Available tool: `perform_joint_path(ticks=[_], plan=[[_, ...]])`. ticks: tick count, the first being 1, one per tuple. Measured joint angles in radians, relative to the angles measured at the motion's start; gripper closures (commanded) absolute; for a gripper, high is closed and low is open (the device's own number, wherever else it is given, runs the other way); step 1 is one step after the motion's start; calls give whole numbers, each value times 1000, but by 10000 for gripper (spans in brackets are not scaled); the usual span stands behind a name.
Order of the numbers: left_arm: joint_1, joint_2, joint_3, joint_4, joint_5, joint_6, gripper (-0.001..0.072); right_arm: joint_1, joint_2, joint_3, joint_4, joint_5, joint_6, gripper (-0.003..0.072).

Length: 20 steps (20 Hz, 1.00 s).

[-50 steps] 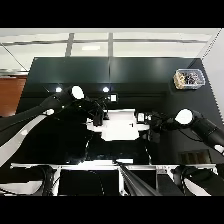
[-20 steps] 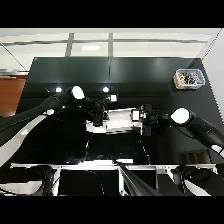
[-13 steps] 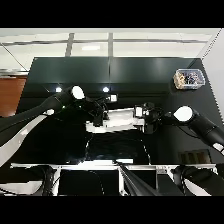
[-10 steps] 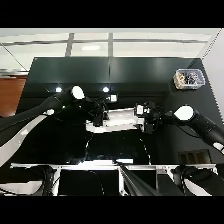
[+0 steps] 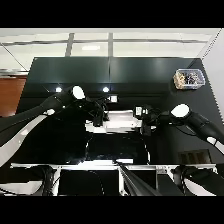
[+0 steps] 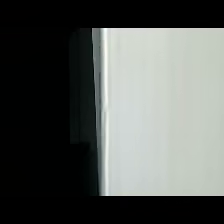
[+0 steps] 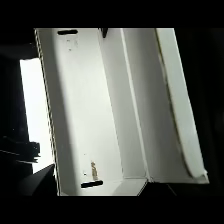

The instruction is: Fold the box and place the chain.

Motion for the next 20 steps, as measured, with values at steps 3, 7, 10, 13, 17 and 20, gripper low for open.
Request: perform_joint_path(ticks=[3, 7, 10, 13, 17, 20], plan=[[0, -1, 11, 5, -3, 0, 679, 9, -39, -1, 5, 7, -32, -15], [0, -1, 17, 3, 1, 0, 679, 13, -72, -2, 9, 1, -89, -14], [0, -1, 19, 0, 2, -2, 679, 14, -85, -3, 10, -9, -109, -15], [0, -1, 19, -2, 5, -3, 679, 14, -95, -5, 12, -23, -116, -15], [0, -1, 19, -4, 5, -4, 679, 14, -102, -16, 14, -41, -116, -15], [0, -1, 19, -4, 5, -4, 679, 14, -109, -23, 23, -47, -112, -15]])
